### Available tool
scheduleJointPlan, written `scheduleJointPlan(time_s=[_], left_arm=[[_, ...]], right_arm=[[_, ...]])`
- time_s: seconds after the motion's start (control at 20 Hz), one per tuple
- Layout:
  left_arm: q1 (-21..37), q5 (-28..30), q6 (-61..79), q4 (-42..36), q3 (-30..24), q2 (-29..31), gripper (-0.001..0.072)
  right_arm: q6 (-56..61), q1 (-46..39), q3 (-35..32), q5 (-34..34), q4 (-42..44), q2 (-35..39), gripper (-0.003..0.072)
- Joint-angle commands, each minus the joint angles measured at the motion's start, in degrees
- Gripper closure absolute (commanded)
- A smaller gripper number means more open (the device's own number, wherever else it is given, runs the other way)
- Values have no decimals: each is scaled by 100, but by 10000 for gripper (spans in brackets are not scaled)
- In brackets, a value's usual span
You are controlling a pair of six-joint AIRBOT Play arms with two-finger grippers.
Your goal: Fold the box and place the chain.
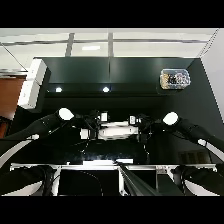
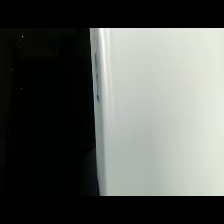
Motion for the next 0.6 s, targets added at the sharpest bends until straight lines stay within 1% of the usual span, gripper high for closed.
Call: scheduleJointPlan(time_s=[0.0,0.15,0.2,0.25,0.3,0.35,0.45,0.55], left_arm=[[4,-2,2,-2,-2,4,677],[4,-2,-2,-4,-2,4,674],[4,-4,-72,-20,0,7,647],[4,-4,-308,-13,28,7,501],[7,0,-413,15,83,15,320],[7,-2,-448,107,153,46,239],[7,-2,-728,503,304,195,234],[17,-9,-1364,1139,387,459,233]], right_arm=[[0,-2,0,31,13,4,202],[0,-2,0,28,15,4,202],[0,-2,0,28,15,4,202],[2,-2,0,26,15,4,202],[2,-2,0,24,17,4,202],[4,-2,0,22,20,4,202],[4,-2,0,15,24,4,202],[33,0,0,2,39,4,202]])
